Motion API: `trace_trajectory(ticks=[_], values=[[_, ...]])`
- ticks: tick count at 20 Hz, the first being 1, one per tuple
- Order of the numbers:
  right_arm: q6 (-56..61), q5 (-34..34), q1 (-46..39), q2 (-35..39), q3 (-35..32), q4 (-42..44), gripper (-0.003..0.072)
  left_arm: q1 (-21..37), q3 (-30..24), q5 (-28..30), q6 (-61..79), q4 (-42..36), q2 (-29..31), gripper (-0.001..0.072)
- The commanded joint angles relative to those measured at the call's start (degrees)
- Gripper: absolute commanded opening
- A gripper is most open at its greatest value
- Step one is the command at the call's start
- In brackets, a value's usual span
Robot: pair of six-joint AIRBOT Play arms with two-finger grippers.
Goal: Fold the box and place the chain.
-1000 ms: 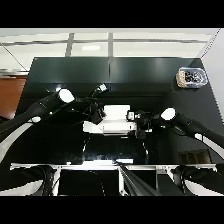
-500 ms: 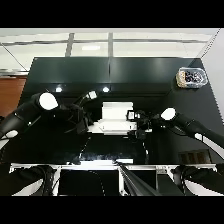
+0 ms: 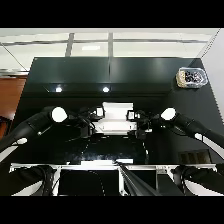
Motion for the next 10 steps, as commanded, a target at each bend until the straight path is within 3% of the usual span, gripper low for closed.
trace_trajectory(ticks=[1, 3, 4, 5, 6, 10], values=[[0.0, 0.0, 0.0, 0.0, 0.0, 0.0, 0.0199, -3.2, 0.1, 5.3, 2.1, -0.3, -0.7, 0.0694], [0.0, 0.0, 0.0, 0.0, 0.0, 0.0, 0.0199, -3.7, 0.2, 5.2, 2.1, -3.0, -1.0, 0.065], [0.0, 0.0, 0.0, 0.0, 0.0, 0.0, 0.0199, -3.7, 0.2, 4.7, 2.1, -4.1, -1.1, 0.0509], [0.0, 0.0, 0.0, 0.0, 0.0, 0.0, 0.0199, -3.8, 0.2, 4.2, 2.1, -4.5, -1.1, 0.028], [0.0, 0.0, 0.0, 0.0, 0.0, 0.0, 0.0199, -3.8, 0.2, 4.2, 2.1, -4.6, -1.1, 0.0125], [0.0, 0.0, 0.0, 0.0, 0.0, 0.0, 0.0199, -3.8, 0.2, 4.2, 1.9, -7.6, -1.4, 0.0109]])
